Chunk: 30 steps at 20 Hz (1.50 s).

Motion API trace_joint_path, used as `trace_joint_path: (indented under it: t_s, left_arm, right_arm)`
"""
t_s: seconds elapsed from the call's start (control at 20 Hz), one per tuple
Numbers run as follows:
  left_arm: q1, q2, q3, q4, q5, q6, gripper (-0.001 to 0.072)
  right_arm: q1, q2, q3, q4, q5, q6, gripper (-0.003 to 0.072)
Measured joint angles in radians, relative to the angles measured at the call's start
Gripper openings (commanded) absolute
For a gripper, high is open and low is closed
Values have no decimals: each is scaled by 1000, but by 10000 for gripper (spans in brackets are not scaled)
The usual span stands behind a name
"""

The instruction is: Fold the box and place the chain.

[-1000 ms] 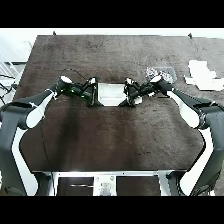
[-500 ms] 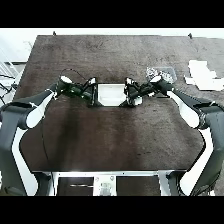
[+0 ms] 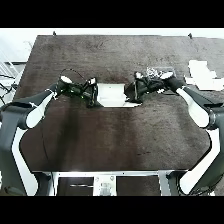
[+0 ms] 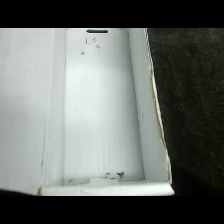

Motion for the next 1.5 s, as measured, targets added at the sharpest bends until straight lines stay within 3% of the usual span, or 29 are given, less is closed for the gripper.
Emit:
trace_joint_path:
  t_s: [0.2, 0.25, 0.3, 0.35, 0.55, 0.7, 1.15, 1.5]
  left_arm:
    - [0, 0, 0, -2, 5, -1, 418]
    - [0, 0, 0, -2, 7, -2, 418]
    - [0, 0, 0, -3, 8, -2, 418]
    - [0, 0, 0, -3, 8, -2, 418]
    - [-1, 0, 0, -3, 14, -2, 418]
    - [-1, 0, 0, -4, 16, -2, 418]
    - [-1, 0, 0, -4, 24, -3, 418]
    - [-1, 0, 0, -4, 31, -4, 418]
  right_arm:
    - [-52, 58, 0, 3, 78, 31, 698]
    - [-61, 68, 0, 9, 106, 41, 563]
    - [-62, 75, 0, 20, 137, 52, 207]
    - [-61, 80, 0, 31, 167, 65, 21]
    - [-26, 91, -1, 77, 274, 100, 16]
    - [21, 93, -2, 129, 274, 120, 16]
    - [74, 77, -2, 174, -121, 303, 15]
    - [68, 10, -2, 171, -205, 378, 16]
